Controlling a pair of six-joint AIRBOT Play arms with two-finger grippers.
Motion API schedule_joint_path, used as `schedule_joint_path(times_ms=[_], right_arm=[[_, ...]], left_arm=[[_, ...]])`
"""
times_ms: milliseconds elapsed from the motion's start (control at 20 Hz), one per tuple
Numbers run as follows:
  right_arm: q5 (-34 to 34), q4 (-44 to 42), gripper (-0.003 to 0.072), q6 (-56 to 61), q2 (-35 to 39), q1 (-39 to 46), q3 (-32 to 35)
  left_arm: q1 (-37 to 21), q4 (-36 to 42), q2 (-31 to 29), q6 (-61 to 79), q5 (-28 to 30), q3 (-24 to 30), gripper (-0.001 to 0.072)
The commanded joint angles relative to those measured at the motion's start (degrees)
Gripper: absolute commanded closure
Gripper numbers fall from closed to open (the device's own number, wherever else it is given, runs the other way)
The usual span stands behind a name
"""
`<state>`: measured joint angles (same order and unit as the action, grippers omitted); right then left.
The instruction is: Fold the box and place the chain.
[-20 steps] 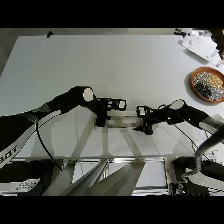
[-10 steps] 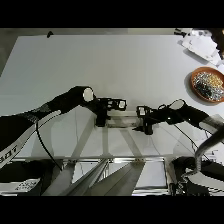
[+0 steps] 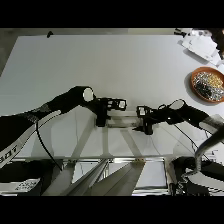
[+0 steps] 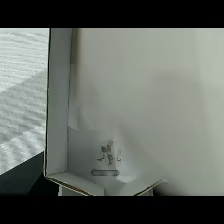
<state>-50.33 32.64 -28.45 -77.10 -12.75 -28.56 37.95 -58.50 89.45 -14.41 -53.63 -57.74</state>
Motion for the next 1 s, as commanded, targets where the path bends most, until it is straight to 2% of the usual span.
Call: schedule_joint_path(times_ms=[0,50,150,200,350,450,600,700,750,800,850,900,950], right_arm=[[0.0,-0.1,0.0280,0.1,0.0,0.0,0.0],[0.0,-0.1,0.0280,0.1,0.0,0.0,0.0],[0.0,-0.1,0.0280,0.1,0.0,0.0,0.0],[0.0,-0.1,0.0280,0.1,0.0,0.0,0.0],[0.0,-0.1,0.0280,0.1,0.0,0.0,0.0],[0.0,-0.1,0.0280,0.1,0.0,0.0,0.0],[0.0,-0.1,0.0280,0.1,0.0,0.0,0.0],[0.0,-0.1,0.0280,0.1,0.0,0.0,0.0],[0.0,-0.1,0.0280,0.1,0.0,0.0,0.0],[0.0,-0.1,0.0280,0.1,0.0,0.0,0.0],[0.0,-0.1,0.0280,0.1,0.0,0.0,0.0],[0.0,-0.1,0.0280,0.1,0.0,0.0,0.0],[0.0,-0.1,0.0280,0.1,0.0,0.0,0.0]], left_arm=[[-0.1,0.1,-0.2,-0.1,-1.1,-0.1,0.0494],[-0.1,-0.1,-0.4,-1.1,-1.3,-0.1,0.0303],[-0.2,-0.2,-1.4,-3.4,-1.1,-0.1,0.0048],[-0.2,-0.7,-2.1,-4.5,-1.1,-0.1,0.0014],[-0.2,-3.9,-5.2,-8.0,-2.1,-0.1,0.0014],[-0.2,-8.8,-8.2,-11.9,-3.6,-0.1,0.0014],[-0.8,-17.8,-13.7,-18.7,-7.7,-0.1,0.0014],[-2.3,-20.2,-18.4,-21.2,-11.3,-0.1,0.0015],[-3.4,-20.2,-21.2,-23.1,-12.9,-0.1,0.0032],[-4.3,-19.7,-24.2,-25.6,-14.8,-0.1,0.0244],[-4.9,-17.8,-26.9,-26.5,-17.9,-0.1,0.0587],[-5.4,-14.1,-29.5,-24.6,-21.1,-0.1,0.0697],[-5.7,-8.7,-31.7,-22.9,-23.4,0.0,0.0707]])
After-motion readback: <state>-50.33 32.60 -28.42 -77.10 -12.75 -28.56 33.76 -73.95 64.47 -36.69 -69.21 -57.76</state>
